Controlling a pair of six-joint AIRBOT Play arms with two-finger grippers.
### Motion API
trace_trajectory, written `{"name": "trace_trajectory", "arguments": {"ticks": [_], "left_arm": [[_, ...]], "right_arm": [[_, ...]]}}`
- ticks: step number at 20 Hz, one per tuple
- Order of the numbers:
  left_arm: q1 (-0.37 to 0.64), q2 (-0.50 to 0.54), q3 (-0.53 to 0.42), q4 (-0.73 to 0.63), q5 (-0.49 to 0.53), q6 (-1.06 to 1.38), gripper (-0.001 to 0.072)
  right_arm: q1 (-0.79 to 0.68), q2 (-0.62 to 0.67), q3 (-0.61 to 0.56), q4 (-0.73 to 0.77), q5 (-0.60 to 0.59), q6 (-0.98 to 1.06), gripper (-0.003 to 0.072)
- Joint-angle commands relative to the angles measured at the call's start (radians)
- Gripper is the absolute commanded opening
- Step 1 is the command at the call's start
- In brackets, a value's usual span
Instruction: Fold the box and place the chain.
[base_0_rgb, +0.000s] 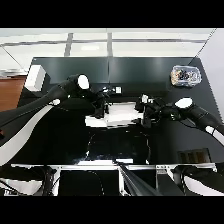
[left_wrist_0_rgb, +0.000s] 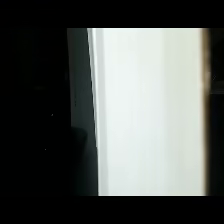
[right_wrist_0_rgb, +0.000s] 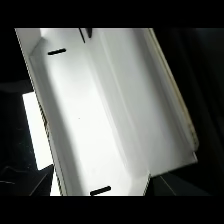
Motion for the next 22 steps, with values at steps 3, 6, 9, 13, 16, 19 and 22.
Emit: {"name": "trace_trajectory", "arguments": {"ticks": [3, 6, 9, 13, 16, 19, 22], "left_arm": [[0.000, 0.001, 0.001, -0.001, -0.005, 0.000, 0.0020], [0.000, 0.001, 0.001, -0.002, -0.005, -0.001, 0.0020], [0.000, 0.001, 0.001, -0.002, -0.005, -0.001, 0.0020], [0.000, 0.000, 0.001, -0.002, -0.005, -0.001, 0.0020], [0.000, 0.000, 0.001, -0.002, -0.005, -0.001, 0.0020], [0.000, 0.000, 0.001, -0.002, -0.005, -0.001, 0.0020], [0.000, 0.000, 0.001, -0.002, -0.005, -0.001, 0.0020]], "right_arm": [[0.066, -0.039, 0.001, -0.076, -0.012, -0.003, 0.0702], [0.065, -0.058, 0.001, -0.089, -0.035, 0.004, 0.0702], [0.066, -0.075, 0.001, -0.091, -0.038, 0.003, 0.0702], [0.065, -0.079, 0.001, -0.129, -0.043, -0.003, 0.0702], [0.066, -0.087, 0.001, -0.133, -0.043, 0.001, 0.0701], [0.066, -0.087, 0.001, -0.132, -0.048, 0.005, 0.0702], [0.066, -0.087, 0.001, -0.132, -0.050, 0.007, 0.0701]]}}
